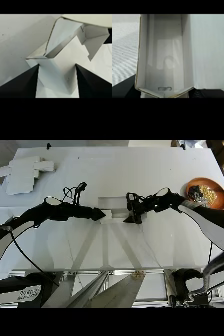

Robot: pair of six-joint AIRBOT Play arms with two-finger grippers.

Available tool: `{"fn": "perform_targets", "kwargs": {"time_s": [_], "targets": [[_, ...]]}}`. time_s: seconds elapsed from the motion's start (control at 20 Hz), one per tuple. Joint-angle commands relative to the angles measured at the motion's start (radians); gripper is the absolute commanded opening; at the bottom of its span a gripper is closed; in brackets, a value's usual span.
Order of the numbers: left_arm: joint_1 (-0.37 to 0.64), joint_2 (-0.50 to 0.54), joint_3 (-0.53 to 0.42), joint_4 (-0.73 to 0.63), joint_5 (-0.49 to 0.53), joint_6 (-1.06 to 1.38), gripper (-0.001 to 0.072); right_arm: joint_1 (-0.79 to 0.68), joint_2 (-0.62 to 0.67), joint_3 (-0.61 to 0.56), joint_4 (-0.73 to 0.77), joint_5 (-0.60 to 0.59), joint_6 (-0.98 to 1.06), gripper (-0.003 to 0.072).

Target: Fold the box and place the chain.

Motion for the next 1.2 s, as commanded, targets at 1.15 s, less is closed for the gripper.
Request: {"fn": "perform_targets", "kwargs": {"time_s": [1.15], "targets": [[-0.082,0.046,0.151,0.475,-0.005,-0.445,0.0523,0.001,0.0,0.001,0.002,0.0,0.0,0.0495]]}}
